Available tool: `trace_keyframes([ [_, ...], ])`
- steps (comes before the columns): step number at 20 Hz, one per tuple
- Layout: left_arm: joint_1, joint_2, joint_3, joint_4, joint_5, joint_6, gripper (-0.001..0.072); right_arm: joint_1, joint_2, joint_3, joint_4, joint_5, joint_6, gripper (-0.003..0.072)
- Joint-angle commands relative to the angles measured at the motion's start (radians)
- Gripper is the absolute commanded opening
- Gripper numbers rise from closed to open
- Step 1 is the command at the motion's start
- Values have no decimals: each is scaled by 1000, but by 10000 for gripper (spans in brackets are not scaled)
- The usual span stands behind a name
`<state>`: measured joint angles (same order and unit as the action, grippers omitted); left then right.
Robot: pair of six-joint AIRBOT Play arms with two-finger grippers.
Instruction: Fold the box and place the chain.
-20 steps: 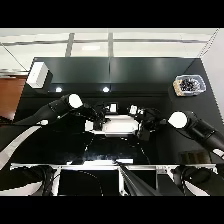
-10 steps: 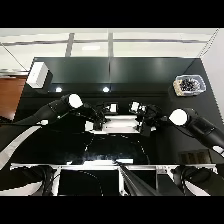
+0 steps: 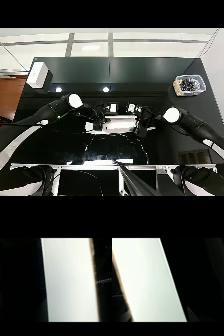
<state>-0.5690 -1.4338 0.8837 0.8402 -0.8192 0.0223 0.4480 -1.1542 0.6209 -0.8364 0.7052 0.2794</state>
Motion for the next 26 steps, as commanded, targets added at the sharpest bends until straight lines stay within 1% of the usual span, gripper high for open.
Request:
trace_keyframes([
  [1, -1, 0, 0, 0, -3, 0, 28, 1, -3, 1, 17, 13, -11, 702],
  [5, -1, 0, 0, 0, -3, 0, 28, 1, -2, 0, 46, 45, -2, 702],
  [9, -1, 0, 0, 0, -3, 0, 28, -5, -3, -15, 140, 68, -187, 702],
  [11, -1, 0, 0, 0, -3, 0, 28, -21, -3, -29, 174, 65, -241, 702],
  [16, -1, 0, 0, 0, -3, 0, 28, -70, -33, -54, 175, 71, -293, 702],
  [21, -1, 0, 0, 0, -3, 0, 28, -70, -63, -57, 178, 64, -354, 702],
  [26, -1, 0, 0, 0, -3, 0, 28, -70, -97, -57, 171, 48, -357, 702],
])
